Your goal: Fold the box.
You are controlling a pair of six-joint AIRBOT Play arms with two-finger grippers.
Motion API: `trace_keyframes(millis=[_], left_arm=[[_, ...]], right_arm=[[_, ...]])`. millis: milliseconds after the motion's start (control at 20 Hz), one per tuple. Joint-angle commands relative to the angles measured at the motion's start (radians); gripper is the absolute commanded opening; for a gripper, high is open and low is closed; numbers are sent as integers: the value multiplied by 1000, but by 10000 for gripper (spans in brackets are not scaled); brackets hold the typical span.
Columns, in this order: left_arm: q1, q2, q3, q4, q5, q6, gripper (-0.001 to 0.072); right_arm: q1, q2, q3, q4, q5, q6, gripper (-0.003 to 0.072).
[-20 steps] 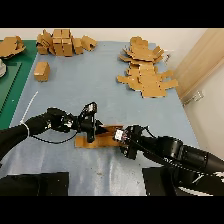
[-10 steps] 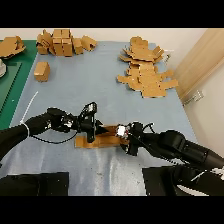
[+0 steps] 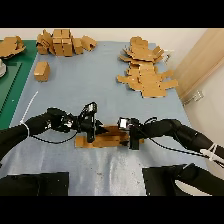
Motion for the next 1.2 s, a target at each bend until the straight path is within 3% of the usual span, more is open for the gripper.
trace_keyframes(millis=[0,400,1150], left_arm=[[0,0,0,0,0,0,14],[0,0,0,0,0,0,14],[0,0,0,0,0,0,14]], right_arm=[[-31,-90,46,67,-56,-118,718],[-31,-95,48,25,-90,-114,714],[-30,-167,50,60,-46,-115,714]])
